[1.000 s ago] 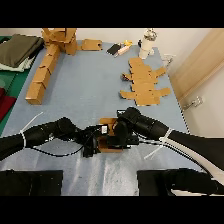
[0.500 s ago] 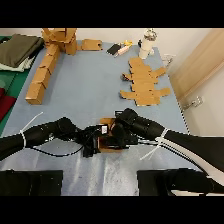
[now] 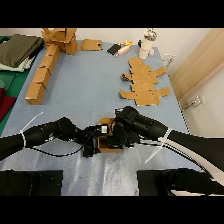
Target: Fold the box.
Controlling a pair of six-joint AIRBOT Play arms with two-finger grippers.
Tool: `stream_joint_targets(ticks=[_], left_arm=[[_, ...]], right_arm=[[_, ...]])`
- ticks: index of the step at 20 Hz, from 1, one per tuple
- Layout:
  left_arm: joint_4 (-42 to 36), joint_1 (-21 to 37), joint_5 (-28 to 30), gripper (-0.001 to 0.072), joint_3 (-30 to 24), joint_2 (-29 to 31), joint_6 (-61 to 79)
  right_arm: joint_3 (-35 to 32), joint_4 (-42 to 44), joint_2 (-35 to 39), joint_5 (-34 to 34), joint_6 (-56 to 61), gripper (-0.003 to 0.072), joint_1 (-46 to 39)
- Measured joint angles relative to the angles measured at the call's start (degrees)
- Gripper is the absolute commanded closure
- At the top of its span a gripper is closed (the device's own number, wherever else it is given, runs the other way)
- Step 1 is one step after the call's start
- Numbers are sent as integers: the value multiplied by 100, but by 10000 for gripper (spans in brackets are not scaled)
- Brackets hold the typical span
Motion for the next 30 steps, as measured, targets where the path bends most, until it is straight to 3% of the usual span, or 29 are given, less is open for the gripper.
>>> stream_joint_targets(ticks=[8, 10, 14, 15, 17, 19, 22, 24, 30], left_arm=[[4, 0, 2, 307, 0, 0, 7], [4, 0, 2, 307, 0, 0, 7], [4, 0, 2, 307, 0, 0, 4], [4, 0, 0, 307, 0, 0, 4], [4, 0, 2, 307, 0, 0, 7], [13, 0, 0, 307, 0, 0, 17], [15, 0, 2, 307, 0, 0, 17], [9, 0, 0, 307, 0, 0, 9], [9, 0, 0, 308, 0, 0, 9]], right_arm=[[4, 114, -44, 111, 144, 354, 9], [4, 122, -105, 170, 197, 400, 15], [4, 79, -199, 199, 439, 411, 35], [4, 50, -212, 199, 481, 526, 39], [4, 22, -245, 175, 542, 635, 44], [9, 0, -264, 153, 581, 682, 83], [11, -20, -286, 142, 623, 679, 162], [7, -44, -297, 118, 616, 387, 195], [7, -28, -291, 37, 621, 366, 216]])
